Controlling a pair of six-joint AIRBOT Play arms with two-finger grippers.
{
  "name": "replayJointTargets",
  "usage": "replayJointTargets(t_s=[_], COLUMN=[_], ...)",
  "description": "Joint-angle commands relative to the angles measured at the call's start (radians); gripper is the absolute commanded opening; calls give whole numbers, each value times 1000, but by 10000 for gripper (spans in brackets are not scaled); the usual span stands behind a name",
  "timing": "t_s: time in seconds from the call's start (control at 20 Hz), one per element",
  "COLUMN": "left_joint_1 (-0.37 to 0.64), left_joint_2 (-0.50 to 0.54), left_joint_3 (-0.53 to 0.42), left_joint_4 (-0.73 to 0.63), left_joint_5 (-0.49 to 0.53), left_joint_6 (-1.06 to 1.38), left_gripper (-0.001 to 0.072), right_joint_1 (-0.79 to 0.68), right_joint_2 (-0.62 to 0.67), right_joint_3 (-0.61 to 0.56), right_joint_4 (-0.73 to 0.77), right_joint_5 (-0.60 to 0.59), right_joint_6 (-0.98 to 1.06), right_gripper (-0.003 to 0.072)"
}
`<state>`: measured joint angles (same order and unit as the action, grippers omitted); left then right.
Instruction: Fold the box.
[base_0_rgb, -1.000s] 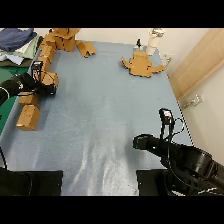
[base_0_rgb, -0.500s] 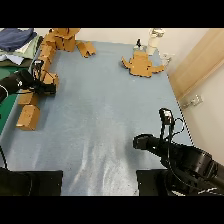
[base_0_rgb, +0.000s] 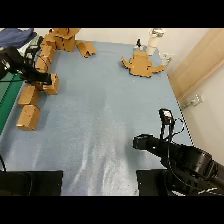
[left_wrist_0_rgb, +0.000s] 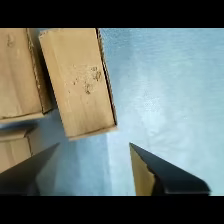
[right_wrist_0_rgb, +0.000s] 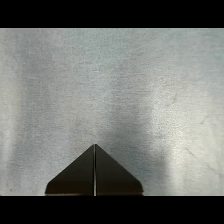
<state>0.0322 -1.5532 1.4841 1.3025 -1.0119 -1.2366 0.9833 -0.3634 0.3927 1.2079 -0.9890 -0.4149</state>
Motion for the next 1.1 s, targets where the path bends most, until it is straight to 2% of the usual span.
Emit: replayJointTargets(t_s=[0.0, 0.1, 0.2, 0.35, 0.5, 0.65, 0.75, 0.9, 1.05], left_joint_1=[-5, -28, -88, -226, -365, -470, -515, -545, -542], left_joint_2=[43, 67, 103, 156, 228, 293, 302, 301, 301], left_joint_3=[77, 80, 78, 51, -85, -267, -357, -423, -428], left_joint_4=[-8, -53, -58, -57, -58, -61, -95, -107, -106], left_joint_5=[-212, -241, -242, -286, -234, -122, -78, -33, -24], left_joint_6=[-90, -88, -88, -113, -163, -234, -247, -249, -250], left_gripper=[1, 5, 3, 4, 3, 4, 4, 5, 9], right_joint_1=[-1, -32, -110, -309, -477, -505, -500, -495, -495], right_joint_2=[-7, -52, -143, -357, -610, -833, -929, -991, -998], right_joint_3=[3, 19, 77, 246, 467, 675, 750, 775, 774], right_joint_4=[7, 13, 70, 281, 471, 479, 494, 514, 525], right_joint_5=[0, 2, 2, -2, -58, -138, -156, -148, -164], right_joint_6=[-2, -11, -137, -485, -761, -826, -843, -843, -842], right_gripper=[6, 6, 6, 6, 7, 6, 7, 7, 7])
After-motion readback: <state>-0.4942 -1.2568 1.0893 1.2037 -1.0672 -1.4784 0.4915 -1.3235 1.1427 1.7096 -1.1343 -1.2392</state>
